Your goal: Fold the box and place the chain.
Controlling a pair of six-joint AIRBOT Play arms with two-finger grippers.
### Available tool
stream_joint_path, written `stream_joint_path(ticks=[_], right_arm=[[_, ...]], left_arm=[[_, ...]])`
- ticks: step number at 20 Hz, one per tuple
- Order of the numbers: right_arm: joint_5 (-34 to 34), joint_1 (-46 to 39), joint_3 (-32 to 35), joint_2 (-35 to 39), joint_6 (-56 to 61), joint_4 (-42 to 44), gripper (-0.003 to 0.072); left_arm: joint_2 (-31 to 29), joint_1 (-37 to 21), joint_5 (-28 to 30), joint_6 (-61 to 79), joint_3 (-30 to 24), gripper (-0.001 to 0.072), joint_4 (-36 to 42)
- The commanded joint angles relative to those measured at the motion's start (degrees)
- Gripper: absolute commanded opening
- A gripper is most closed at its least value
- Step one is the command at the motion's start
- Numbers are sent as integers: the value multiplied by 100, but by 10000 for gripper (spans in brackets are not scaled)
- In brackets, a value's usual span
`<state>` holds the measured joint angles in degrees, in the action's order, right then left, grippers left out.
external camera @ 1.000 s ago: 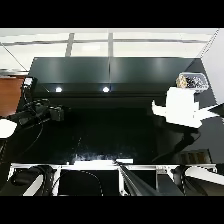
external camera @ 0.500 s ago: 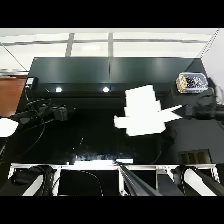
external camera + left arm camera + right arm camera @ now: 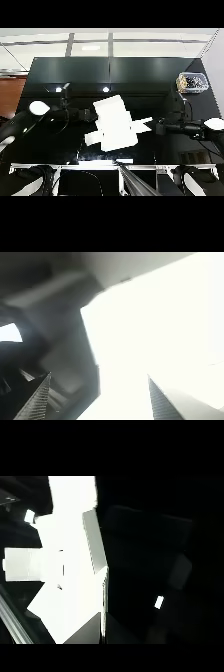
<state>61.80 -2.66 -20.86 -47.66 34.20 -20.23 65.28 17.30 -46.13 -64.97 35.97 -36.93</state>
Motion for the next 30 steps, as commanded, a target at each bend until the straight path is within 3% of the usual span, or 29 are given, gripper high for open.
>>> stream_joint_path(ticks=[1, 4, 6, 8, 12, 15, 19, 21, 23, 24, 25, 26, 30], right_arm=[[-205, 306, 114, 61, -85, 155, 9], [-190, 306, 114, 61, -85, 155, 9], [-175, 306, 114, 61, -85, 157, 9], [-177, 304, 114, 61, -85, 155, 9], [-179, 304, 114, 61, -83, 111, 9], [-179, 304, 114, 61, -81, -17, 9], [-190, 302, 114, 61, -81, -79, 10], [-181, 302, 114, 61, -74, -125, 10], [-168, 304, 111, 61, -37, -127, 13], [-179, 302, 111, 61, -22, -127, 174], [-186, 293, 105, 61, 83, -142, 503], [-151, 236, 63, 61, 254, -236, 656], [575, -356, -529, 61, 398, -1071, 655]], left_arm=[[1327, -46, -1161, 354, 592, 717, 527], [2024, -52, -1427, 1106, 837, 717, 1261], [2472, -50, -2181, 1971, 1071, 711, 1799], [2813, -50, -2922, 2243, 1375, 674, 1521], [2994, -50, -3355, 2439, 1786, 372, 398], [2994, -55, -3429, 2658, 1919, 257, 109], [2994, -74, -3471, 3051, 1941, 219, 74], [2994, -72, -3486, 3287, 1941, 36, 31], [2994, -66, -3484, 3357, 1943, 26, 39], [2988, -68, -3499, 3355, 1956, 25, 28], [2953, -68, -3526, 3348, 1967, 25, 28], [2892, -68, -3523, 3333, 1967, 24, 11], [2179, 138, -3112, 3021, 1910, 21, -448]])
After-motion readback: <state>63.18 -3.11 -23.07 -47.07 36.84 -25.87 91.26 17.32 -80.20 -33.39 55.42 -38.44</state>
